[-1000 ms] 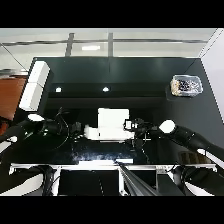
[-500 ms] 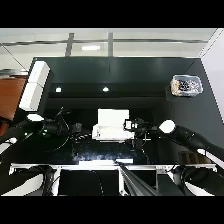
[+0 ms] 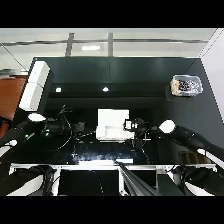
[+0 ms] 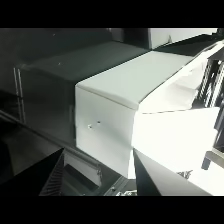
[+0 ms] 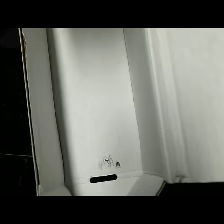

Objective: Fold the box and place the chain.

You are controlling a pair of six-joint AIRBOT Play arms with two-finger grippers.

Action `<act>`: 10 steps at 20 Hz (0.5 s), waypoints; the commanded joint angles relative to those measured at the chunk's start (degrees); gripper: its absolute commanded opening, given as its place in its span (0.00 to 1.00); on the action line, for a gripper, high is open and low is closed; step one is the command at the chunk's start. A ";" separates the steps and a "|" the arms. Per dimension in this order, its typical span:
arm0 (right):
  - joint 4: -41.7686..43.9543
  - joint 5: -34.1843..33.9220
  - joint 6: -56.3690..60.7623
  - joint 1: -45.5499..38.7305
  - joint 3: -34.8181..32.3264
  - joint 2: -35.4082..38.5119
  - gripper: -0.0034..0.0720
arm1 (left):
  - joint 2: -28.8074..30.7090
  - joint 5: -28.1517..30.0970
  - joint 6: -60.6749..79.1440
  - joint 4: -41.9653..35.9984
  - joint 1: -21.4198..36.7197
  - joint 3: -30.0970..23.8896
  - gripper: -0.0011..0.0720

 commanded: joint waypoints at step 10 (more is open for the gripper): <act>0.02 0.02 0.02 0.02 0.00 -0.02 0.56 | 0.09 0.83 -0.35 -0.17 -3.58 1.05 0.93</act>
